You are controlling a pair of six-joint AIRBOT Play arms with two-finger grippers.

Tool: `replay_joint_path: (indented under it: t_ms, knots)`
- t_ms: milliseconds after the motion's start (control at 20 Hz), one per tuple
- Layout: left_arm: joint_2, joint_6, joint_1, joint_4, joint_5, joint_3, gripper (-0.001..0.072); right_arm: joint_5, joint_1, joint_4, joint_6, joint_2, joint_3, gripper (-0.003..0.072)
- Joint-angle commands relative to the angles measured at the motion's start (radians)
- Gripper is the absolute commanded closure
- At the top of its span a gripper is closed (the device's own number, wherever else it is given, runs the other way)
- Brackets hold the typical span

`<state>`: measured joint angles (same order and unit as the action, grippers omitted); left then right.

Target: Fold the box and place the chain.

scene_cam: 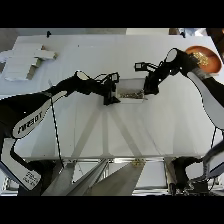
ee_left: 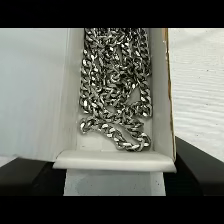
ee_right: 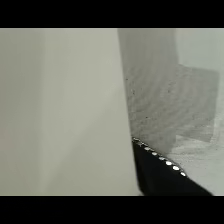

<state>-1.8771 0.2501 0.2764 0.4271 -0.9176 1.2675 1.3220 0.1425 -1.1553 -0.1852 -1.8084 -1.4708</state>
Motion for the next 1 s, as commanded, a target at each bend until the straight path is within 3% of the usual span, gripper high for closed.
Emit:
replay_joint_path:
  t_ms: [0,100,200,700,800,950]
  knots:
    - [0.000,0.000,0.000,0.000,0.001,0.000,0.0430,0.002,0.006,0.000,0.011,-0.003,0.001,0.0478]
    - [0.000,0.000,0.000,0.000,0.001,0.000,0.0430,0.002,0.006,-0.016,0.010,-0.003,0.001,0.0530]
    - [0.000,0.000,0.000,0.000,0.001,0.000,0.0430,0.002,0.006,-0.057,-0.013,-0.002,0.001,0.0645]
    - [0.000,0.000,0.000,0.000,0.001,0.000,0.0430,-0.016,0.005,-0.115,-0.110,0.134,0.001,0.0668]
    - [0.000,0.000,0.000,0.000,0.001,0.000,0.0430,0.009,0.005,-0.069,-0.133,0.172,0.001,0.0668]
    - [0.000,0.000,0.000,0.000,0.001,0.000,0.0430,0.029,0.011,0.114,-0.129,0.224,0.001,0.0668]
